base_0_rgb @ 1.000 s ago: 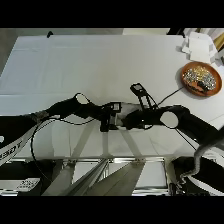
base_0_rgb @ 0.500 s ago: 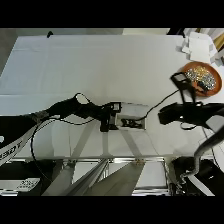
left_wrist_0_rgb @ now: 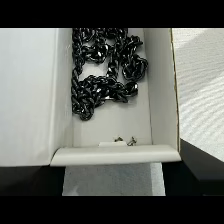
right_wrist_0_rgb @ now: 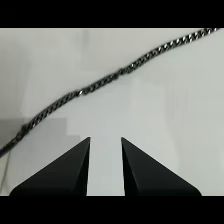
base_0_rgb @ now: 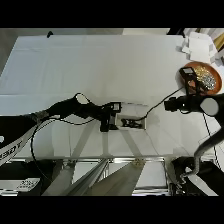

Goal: Fold the box and place the chain.

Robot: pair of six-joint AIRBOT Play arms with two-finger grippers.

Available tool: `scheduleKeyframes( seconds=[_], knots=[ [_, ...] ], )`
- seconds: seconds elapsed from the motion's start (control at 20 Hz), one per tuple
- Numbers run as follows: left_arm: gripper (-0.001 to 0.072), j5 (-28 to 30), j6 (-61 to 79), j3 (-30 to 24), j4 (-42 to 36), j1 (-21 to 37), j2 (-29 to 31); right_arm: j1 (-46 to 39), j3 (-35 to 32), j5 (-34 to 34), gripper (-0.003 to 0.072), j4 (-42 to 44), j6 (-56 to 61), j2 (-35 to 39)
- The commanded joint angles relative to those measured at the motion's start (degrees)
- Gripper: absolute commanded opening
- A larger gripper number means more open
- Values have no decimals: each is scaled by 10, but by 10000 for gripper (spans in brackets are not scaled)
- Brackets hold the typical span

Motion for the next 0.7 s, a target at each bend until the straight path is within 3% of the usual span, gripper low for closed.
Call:
scheduleKeyframes(
  seconds=[0.0, 0.3, 0.65],
  knots=[
    [390, 0, 0, 0, 0, 0, 0, -5, 1, -77, 239, -7, -1, -76],
    [390, 0, 0, 0, 0, 0, 0, -5, 5, -127, 236, -8, 0, -172],
    [390, 0, 0, 0, 0, 0, 0, -5, 29, -132, 215, -8, 0, -235]
  ],
)
